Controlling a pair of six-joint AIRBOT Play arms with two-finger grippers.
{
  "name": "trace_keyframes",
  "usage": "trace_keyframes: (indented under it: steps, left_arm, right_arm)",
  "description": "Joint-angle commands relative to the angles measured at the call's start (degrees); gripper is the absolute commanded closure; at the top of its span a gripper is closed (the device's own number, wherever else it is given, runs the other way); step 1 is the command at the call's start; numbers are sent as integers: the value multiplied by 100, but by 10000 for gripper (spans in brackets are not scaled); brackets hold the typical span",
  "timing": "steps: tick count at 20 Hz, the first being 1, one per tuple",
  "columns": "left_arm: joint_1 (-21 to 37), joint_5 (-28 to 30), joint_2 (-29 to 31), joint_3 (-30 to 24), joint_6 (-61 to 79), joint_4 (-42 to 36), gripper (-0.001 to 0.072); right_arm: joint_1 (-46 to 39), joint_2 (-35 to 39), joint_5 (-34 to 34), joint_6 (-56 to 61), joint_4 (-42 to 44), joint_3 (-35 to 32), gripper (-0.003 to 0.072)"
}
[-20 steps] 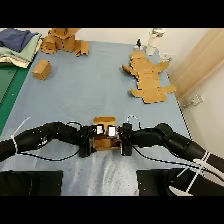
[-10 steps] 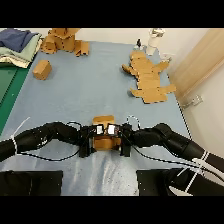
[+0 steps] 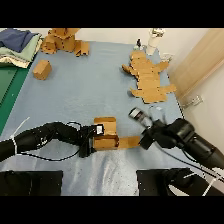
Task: Fold the box.
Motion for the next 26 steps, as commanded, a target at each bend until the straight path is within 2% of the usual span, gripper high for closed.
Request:
trace_keyframes:
  steps: [1,4,8,11,14,19,26]
  left_arm:
    - [0,2,-2,-2,2,0,117]
    - [0,2,-2,-2,2,0,118]
    - [0,-4,-2,-2,2,0,117]
    - [0,2,-2,-2,2,0,117]
    - [0,0,-2,-2,2,0,117]
    - [0,0,-2,-2,2,0,118]
    - [0,0,-2,-2,2,0,117]
  right_arm:
    - [-1012,199,-337,1499,-249,2,684]
    - [-1633,-164,-107,800,1084,-72,684]
    - [-1639,-667,540,188,2643,-393,684]
    - [-1624,-1005,721,-155,3154,-494,685]
    - [-1499,-901,737,-525,3788,-494,684]
    - [-1349,-520,761,-577,4280,-494,684]
    - [-1344,-678,868,-839,4811,-483,683]
